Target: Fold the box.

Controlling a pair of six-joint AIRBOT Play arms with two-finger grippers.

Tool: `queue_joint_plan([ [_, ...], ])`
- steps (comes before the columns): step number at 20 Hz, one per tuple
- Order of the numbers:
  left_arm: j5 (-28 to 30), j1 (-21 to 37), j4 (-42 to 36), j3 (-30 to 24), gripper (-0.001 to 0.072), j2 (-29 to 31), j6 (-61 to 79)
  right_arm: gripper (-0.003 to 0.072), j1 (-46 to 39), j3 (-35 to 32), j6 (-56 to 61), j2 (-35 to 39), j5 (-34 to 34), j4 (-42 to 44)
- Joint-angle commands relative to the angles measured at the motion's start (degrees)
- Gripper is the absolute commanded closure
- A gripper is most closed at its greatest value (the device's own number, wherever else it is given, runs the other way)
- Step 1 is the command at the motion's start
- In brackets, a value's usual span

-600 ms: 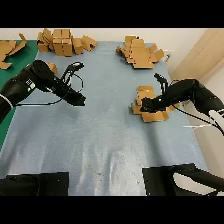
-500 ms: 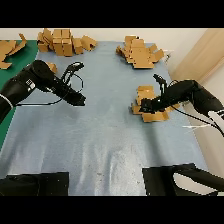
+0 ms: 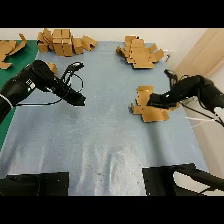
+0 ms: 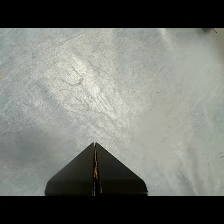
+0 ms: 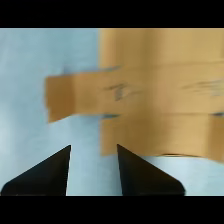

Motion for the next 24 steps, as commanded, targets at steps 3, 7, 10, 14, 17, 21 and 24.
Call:
queue_joint_plan([
  [3,0.0,0.0,0.0,0.0,0.0699,0.0,0.0,0.0173,-14.1,11.5,1.0,-5.7,0.1,-14.5],
  [7,0.0,0.0,0.0,0.0,0.0699,0.0,0.0,0.0159,-18.3,14.0,-5.6,-13.9,0.5,-16.9],
  [10,0.0,0.0,0.0,0.0,0.0699,0.0,0.0,0.0158,-18.5,14.0,-9.2,-19.1,3.0,-17.2],
  [14,0.0,0.0,0.0,0.0,0.0699,0.0,0.0,0.0162,-18.4,14.0,-11.9,-22.5,3.5,-14.1],
  [17,0.0,0.0,0.0,0.0,0.0699,0.0,0.0,0.0211,-18.4,14.0,-15.7,-23.7,1.6,-10.6],
  [21,0.0,0.0,0.0,0.0,0.0699,0.0,0.0,0.0353,-18.4,14.0,-18.0,-23.8,-0.3,-5.9],
  [24,0.0,0.0,0.0,0.0,0.0699,0.0,0.0,0.0356,-18.3,14.0,-18.0,-23.8,-1.1,-5.9],
])
